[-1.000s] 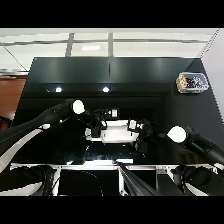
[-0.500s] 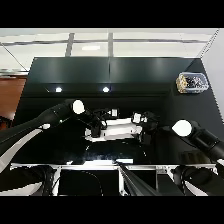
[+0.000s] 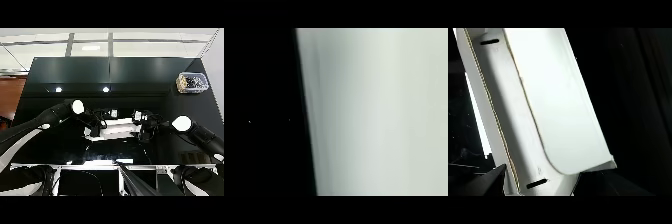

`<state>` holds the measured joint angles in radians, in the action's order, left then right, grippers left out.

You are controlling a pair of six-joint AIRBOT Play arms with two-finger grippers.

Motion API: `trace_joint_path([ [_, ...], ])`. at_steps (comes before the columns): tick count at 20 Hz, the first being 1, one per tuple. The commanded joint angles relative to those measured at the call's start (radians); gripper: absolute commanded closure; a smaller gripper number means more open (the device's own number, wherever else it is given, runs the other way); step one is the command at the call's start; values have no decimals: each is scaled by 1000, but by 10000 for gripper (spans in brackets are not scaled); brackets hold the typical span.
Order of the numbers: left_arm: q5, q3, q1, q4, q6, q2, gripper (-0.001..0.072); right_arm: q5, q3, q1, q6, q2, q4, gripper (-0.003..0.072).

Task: Fold the box and place the chain.

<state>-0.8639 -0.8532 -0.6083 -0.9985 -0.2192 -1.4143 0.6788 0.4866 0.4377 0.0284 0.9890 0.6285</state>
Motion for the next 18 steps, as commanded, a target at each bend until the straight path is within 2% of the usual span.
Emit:
trace_joint_path([
  [1,17,-1,-1,3,18,7,685,41,1,-2,-65,15,-81,42],
  [4,18,-1,-1,4,17,7,684,122,-13,-1,-67,44,-89,42],
  [9,18,-1,-1,4,17,7,684,71,-51,-2,-193,80,-108,42],
  [13,16,-1,-1,5,16,7,684,66,-50,-2,-304,130,-184,43],
  [18,15,-1,-1,5,10,7,684,45,-50,-2,-306,165,-183,42],
])
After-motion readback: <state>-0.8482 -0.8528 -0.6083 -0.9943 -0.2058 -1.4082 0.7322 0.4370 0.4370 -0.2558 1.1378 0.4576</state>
